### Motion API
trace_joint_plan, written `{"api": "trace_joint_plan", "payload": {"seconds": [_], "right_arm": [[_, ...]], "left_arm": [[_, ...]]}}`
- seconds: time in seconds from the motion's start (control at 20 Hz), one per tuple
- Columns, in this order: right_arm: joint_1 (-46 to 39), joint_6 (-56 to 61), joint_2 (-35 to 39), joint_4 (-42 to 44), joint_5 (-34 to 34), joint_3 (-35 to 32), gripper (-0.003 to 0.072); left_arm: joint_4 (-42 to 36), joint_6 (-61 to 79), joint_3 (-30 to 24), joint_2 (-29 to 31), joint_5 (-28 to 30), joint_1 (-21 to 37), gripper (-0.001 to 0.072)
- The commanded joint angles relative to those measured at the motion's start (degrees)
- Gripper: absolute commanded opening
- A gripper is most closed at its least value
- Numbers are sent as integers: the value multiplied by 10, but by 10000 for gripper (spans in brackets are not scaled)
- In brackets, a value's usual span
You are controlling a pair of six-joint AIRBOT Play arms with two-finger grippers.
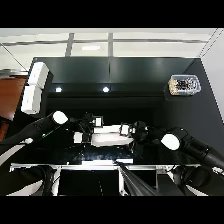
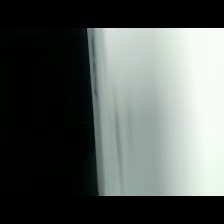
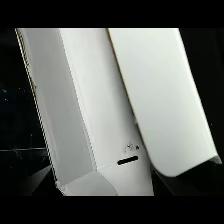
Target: Fold the box and place the chain.
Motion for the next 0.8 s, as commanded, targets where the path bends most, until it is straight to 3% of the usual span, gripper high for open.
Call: {"api": "trace_joint_plan", "payload": {"seconds": [0.0, 0.2, 0.75], "right_arm": [[-2, 2, 1, -31, -32, 0, 688], [-2, 1, 1, -31, -92, 0, 688], [-6, -16, -17, -3, -78, 0, 688]], "left_arm": [[0, 1, 0, 0, 3, 0, 31], [-8, 1, 0, 0, 3, 0, 31], [-8, 1, 0, 0, 3, 0, 31]]}}
